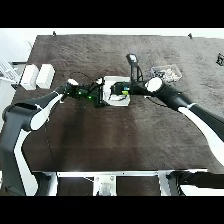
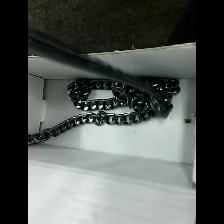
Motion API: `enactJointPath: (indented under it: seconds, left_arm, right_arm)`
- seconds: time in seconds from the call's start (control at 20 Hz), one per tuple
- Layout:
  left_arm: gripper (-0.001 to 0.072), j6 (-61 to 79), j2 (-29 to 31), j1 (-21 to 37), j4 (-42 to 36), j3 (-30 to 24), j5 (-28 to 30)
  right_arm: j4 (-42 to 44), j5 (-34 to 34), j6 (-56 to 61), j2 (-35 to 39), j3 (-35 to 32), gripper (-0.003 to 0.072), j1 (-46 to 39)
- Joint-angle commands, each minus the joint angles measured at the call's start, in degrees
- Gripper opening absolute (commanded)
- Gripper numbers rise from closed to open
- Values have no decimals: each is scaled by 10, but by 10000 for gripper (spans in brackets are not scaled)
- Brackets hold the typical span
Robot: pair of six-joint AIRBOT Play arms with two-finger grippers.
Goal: Fold the box and place the chain.
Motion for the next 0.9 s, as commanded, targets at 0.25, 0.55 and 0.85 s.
enactJointPath:
  seconds: [0.25, 0.55, 0.85]
  left_arm:
    - [342, 0, 0, 0, 0, 0, 0]
    - [342, 0, 0, 0, 0, 0, 0]
    - [342, 0, 0, 0, 0, 0, 0]
  right_arm:
    - [-53, 39, 1, 35, -6, 453, -77]
    - [-68, -3, 20, 47, -71, 516, -244]
    - [11, -23, -46, -81, -25, 545, -311]
